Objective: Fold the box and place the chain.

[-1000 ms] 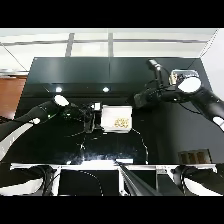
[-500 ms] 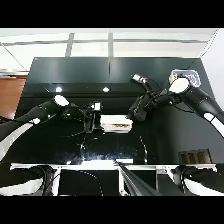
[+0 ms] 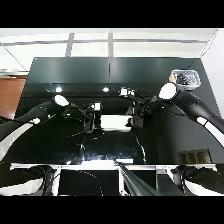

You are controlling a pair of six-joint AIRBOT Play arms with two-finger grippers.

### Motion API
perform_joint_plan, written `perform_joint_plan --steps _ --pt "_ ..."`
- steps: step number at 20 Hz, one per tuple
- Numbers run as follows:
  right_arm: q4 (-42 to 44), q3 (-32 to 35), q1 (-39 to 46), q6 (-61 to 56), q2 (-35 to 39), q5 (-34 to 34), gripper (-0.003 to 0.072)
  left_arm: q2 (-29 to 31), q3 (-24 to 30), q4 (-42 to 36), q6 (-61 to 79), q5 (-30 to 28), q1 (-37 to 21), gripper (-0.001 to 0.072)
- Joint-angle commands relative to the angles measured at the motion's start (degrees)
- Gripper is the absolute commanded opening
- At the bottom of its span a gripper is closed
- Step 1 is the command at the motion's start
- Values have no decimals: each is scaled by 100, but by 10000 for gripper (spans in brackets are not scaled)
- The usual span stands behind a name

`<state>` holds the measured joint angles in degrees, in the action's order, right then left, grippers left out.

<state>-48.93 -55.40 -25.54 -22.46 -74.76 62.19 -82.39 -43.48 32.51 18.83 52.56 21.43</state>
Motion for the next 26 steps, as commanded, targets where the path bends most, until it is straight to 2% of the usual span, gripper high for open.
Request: perform_joint_plan --steps 1,2,4,5,6,7,20,22,26 --pt "-129 -7 -103 37 -2 -286 546 -4 -2 0 2 0 2 462" --pt "-98 -7 -103 15 4 -249 411 -4 -2 0 0 -2 2 462" --pt "-59 -7 -103 -55 4 -243 392 -4 -2 0 2 0 2 462" --pt "-59 -7 -105 -131 4 -227 292 -4 -2 0 2 0 2 462" --pt "-63 -7 -114 -155 4 -199 291 -4 -2 0 2 0 2 462" --pt "-59 -7 -114 -164 4 -151 249 -4 -2 0 2 0 2 462" --pt "-304 24 -210 -219 -39 57 246 -4 -2 0 2 -2 2 462" --pt "-411 24 -269 -219 -39 52 285 -4 -2 0 2 0 2 462" --pt "-494 24 -269 -219 -39 55 285 -4 -2 0 2 -2 2 462"
